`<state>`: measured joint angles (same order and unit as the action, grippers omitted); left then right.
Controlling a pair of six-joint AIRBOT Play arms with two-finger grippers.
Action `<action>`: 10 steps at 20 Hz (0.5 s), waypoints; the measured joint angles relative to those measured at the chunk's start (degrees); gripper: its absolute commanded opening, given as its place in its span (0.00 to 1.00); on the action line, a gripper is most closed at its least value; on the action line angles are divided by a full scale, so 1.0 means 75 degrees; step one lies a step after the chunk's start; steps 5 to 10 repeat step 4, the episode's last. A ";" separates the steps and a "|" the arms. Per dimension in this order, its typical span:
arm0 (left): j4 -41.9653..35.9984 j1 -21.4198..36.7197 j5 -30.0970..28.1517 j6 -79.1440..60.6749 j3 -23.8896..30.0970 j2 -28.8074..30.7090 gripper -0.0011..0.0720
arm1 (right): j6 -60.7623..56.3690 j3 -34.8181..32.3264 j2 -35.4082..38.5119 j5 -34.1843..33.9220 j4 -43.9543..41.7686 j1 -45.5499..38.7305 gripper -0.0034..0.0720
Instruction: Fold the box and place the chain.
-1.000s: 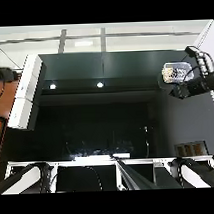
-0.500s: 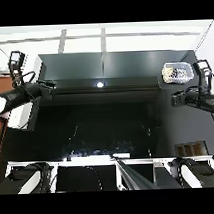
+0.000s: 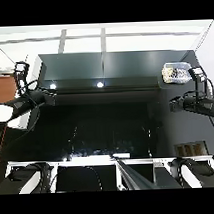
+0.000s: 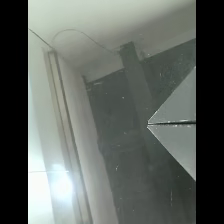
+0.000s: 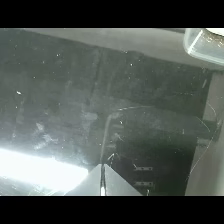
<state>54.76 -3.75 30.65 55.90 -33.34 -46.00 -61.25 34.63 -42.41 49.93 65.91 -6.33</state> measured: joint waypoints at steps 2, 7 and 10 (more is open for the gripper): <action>0.0003 0.0000 -0.0012 0.0000 0.0020 0.0000 0.05 | 0.0003 -0.0006 0.0000 0.0017 0.0000 0.0000 0.06; 0.0003 0.0000 -0.0017 0.0000 0.0026 0.0006 0.05 | 0.0003 -0.0006 0.0000 0.0020 -0.0003 0.0000 0.06; 0.0003 0.0000 -0.0017 0.0000 0.0026 0.0006 0.05 | 0.0003 -0.0006 0.0000 0.0020 -0.0003 0.0000 0.06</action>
